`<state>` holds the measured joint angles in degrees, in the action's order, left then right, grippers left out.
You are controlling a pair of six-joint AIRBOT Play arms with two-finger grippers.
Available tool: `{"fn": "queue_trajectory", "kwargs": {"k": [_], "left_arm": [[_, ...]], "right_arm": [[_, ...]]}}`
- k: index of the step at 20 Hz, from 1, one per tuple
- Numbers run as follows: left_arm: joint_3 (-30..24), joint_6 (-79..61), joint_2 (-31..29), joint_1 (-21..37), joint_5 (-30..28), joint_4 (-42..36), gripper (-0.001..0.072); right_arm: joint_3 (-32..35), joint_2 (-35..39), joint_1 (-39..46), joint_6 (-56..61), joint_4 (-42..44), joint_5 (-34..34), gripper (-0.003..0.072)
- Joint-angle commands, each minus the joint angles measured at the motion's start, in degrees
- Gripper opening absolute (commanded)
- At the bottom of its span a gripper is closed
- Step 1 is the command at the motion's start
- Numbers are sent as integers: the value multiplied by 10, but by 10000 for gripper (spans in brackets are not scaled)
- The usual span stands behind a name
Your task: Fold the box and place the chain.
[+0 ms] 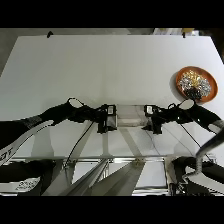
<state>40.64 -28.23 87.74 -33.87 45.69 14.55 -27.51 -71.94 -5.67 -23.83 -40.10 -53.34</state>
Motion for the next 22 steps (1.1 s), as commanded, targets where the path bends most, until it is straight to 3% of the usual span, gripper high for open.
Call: {"fn": "queue_trajectory", "kwargs": {"k": [1, 10, 11, 14, 15, 22], "left_arm": [[1, 2, 0, -7, -10, -9, 701], [2, 0, 2, -19, -18, -30, 695], [2, 1, 2, -19, -21, -33, 669], [2, 2, 2, -19, -24, -36, 174], [2, 2, 2, -19, -24, -36, 131], [2, 2, 2, -19, -22, -35, 152]], "right_arm": [[0, 0, 0, 0, 0, 0, 299], [0, 0, 0, 0, 0, 0, 299], [0, 0, 0, 0, 0, 0, 299], [0, 0, 0, 0, 0, 0, 299], [0, 0, 0, 0, 0, 0, 299], [0, 0, 0, 0, 0, 0, 299]]}}
